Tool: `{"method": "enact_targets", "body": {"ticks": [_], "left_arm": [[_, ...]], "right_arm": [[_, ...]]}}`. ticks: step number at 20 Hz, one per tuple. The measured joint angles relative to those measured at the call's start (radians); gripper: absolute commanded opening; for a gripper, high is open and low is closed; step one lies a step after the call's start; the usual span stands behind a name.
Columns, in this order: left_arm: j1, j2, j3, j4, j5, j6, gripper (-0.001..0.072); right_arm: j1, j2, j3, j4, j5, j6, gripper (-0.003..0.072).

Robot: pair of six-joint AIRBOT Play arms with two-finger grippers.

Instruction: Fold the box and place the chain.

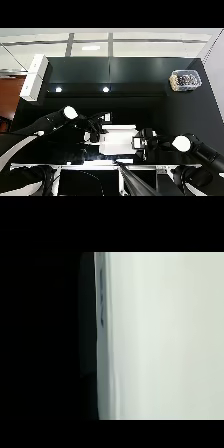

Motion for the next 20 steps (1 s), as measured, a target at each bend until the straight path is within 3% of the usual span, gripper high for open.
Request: {"method": "enact_targets", "body": {"ticks": [20], "left_arm": [[0.0,0.0,0.0,0.0,0.001,-0.001,0.0025]], "right_arm": [[-0.097,-0.003,0.109,0.009,-0.005,0.096,0.0708]]}}
